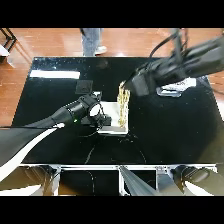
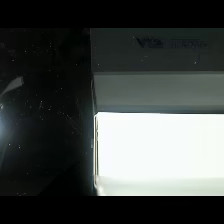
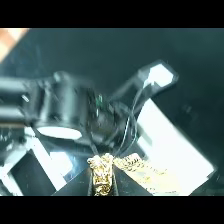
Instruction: Fold the box and place the chain.
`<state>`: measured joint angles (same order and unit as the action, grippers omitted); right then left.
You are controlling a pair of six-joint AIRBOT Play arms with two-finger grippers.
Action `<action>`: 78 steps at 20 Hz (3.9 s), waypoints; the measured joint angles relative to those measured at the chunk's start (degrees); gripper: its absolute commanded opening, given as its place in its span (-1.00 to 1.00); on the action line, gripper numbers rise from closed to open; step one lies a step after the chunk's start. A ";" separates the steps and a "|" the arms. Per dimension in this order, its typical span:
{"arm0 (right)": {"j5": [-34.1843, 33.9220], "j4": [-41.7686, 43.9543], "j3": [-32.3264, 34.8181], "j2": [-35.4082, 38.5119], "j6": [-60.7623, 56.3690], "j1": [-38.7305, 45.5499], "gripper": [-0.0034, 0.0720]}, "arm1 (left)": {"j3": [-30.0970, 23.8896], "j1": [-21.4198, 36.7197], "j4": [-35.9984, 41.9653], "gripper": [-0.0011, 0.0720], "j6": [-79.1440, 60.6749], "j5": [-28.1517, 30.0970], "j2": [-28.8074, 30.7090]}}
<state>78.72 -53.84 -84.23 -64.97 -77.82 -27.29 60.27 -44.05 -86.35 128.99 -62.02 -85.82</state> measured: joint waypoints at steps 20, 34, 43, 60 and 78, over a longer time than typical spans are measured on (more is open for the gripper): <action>-7.82 -3.17 21.07 0.00 -0.42 -2.19 0.48 | 0.00 0.00 -0.15 -0.90 0.02 0.04 0.00; 4.04 -12.96 20.94 8.50 -1.60 12.94 0.99 | 2.12 -1.18 -0.20 0.68 -3.93 -5.90 10.01; -7.41 -12.66 18.36 2.97 1.16 7.91 0.99 | -3.28 0.50 -5.20 0.68 -11.63 -19.67 32.28; -8.52 -13.79 0.00 -25.14 8.79 -3.26 0.98 | -15.13 31.19 20.87 0.76 -46.95 1.90 28.83; 9.31 -15.96 -1.64 -24.04 16.76 -10.51 0.98 | -15.47 31.32 24.26 0.74 -47.10 3.34 28.63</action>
<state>88.03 -69.80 -85.86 -89.01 -61.06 -37.80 44.80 -12.73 -62.08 81.89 -58.67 -57.19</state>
